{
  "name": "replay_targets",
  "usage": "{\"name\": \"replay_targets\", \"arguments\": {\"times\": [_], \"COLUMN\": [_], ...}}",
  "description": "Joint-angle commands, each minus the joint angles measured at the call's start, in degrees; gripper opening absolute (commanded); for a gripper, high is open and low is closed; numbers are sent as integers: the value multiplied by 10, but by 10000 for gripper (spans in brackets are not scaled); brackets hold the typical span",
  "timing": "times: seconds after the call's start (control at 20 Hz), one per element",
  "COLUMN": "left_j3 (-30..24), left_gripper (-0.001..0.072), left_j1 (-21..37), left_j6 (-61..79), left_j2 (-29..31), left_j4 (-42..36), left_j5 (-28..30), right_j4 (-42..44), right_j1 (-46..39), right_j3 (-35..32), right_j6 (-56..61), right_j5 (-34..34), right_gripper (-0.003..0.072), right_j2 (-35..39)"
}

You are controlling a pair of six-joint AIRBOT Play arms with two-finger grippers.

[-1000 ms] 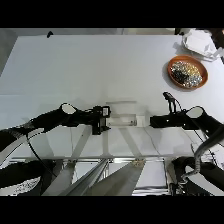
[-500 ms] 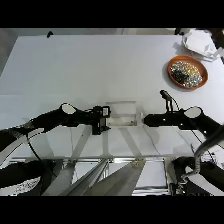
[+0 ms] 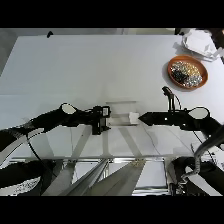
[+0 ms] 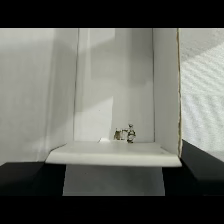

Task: Fold the box and place the chain.

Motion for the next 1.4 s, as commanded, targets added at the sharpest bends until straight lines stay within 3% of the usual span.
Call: {"name": "replay_targets", "arguments": {"times": [0.0, 0.15, 0.25, 0.35, 0.45, 0.75, 0.95, 1.35], "left_j3": [0, 0, 0, 0, 0, 0, 0, 0], "left_gripper": [271, 271, 271, 271, 271, 271, 271, 271], "left_j1": [0, 0, 0, 0, 0, 0, 0, 0], "left_j6": [0, 0, 0, 0, 0, 0, 0, 0], "left_j2": [0, 0, 0, 0, 0, 0, 0, 0], "left_j4": [0, 0, 0, 0, 0, 0, 0, 0], "left_j5": [0, 0, 0, 0, 0, 0, 0, 0], "right_j4": [16, 38, 33, 33, 24, -238, -257, -429], "right_j1": [1, 1, 18, 49, 73, 155, 211, 281], "right_j3": [0, 0, 0, 0, 4, 96, 112, 190], "right_j6": [-6, -17, -16, -14, 8, 236, 292, 483], "right_j5": [21, 31, 23, -9, -43, -57, -72, -52], "right_gripper": [300, 303, 348, 349, 411, 440, 459, 458], "right_j2": [3, 3, 2, -1, -1, -8, -43, -114]}}
